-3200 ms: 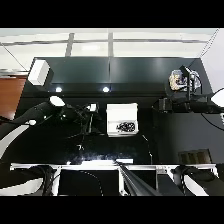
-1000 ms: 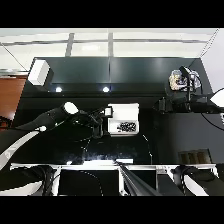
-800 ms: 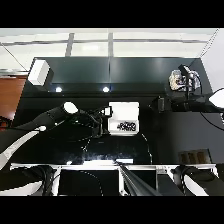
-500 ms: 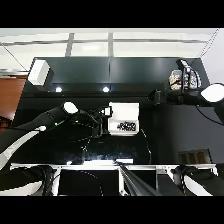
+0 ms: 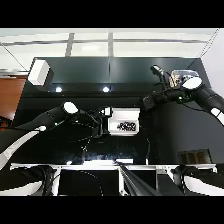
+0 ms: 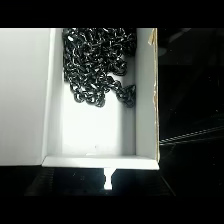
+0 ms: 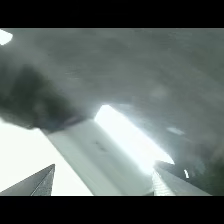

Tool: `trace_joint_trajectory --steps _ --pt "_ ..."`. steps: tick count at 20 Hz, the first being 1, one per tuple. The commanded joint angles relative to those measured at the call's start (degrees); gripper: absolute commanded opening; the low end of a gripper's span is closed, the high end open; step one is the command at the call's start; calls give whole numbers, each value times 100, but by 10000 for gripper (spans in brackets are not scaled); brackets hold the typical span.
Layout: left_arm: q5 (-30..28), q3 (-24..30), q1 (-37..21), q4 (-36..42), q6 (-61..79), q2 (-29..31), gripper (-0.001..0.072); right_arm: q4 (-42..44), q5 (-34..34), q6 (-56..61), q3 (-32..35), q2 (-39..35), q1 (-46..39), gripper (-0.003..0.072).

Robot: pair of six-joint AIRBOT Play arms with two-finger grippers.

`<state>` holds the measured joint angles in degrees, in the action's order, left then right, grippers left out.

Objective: Fold the box and place the chain.

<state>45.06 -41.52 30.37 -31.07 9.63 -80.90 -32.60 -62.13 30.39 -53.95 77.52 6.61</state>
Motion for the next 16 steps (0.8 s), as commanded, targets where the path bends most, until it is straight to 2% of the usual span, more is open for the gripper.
trace_joint_trajectory --steps 1,4,6,8,12,14,16 --pt "-4 0 -2 -2 0 -4 434 481 -1257 -1991 -199 81 -22 706" --pt "-4 0 0 0 0 -4 434 -166 -1657 -1639 -216 -297 -26 705" --pt "-2 0 0 0 0 -4 434 -424 -1528 -1440 -175 -656 7 706" --pt "-4 0 0 0 0 -4 434 -409 -1300 -1419 149 -925 4 706" --pt "-4 0 0 0 0 -4 434 61 -505 -2315 1051 -951 146 706" --pt "-2 0 0 0 0 -4 434 490 -216 -2457 1073 -966 170 705" --pt "-2 0 0 -2 0 -4 434 909 -214 -2509 876 -1005 101 706"
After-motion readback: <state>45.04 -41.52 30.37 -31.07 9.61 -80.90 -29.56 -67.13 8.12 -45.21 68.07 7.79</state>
